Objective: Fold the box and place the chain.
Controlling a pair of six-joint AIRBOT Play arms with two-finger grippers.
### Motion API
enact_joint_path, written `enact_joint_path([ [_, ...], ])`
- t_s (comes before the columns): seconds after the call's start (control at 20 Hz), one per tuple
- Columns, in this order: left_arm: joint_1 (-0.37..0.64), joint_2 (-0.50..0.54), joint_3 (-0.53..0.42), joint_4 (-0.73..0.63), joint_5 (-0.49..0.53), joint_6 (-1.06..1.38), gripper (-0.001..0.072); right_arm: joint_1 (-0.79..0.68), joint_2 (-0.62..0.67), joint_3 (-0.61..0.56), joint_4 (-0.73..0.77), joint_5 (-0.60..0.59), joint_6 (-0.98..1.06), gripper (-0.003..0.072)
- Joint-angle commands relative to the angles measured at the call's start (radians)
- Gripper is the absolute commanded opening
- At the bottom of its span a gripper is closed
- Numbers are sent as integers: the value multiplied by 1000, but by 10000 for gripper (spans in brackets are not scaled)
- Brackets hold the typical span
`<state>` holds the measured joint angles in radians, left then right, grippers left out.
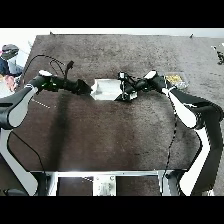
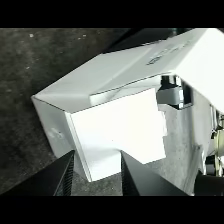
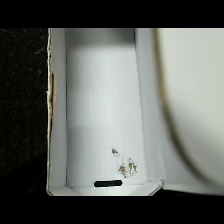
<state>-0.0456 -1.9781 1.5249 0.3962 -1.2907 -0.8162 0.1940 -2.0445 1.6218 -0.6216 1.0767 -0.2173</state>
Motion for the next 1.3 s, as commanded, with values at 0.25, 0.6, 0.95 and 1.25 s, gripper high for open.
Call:
enact_joint_path([
  [0.25,-58,3,102,126,-3,-117,311,0,0,0,0,0,0,514],
  [0.6,-110,3,176,309,11,-307,312,0,0,0,0,0,0,514],
  [0.95,-188,3,247,497,39,-533,312,0,0,0,0,0,0,514],
  [1.25,-225,3,248,578,83,-647,312,0,0,0,0,0,0,514],
])
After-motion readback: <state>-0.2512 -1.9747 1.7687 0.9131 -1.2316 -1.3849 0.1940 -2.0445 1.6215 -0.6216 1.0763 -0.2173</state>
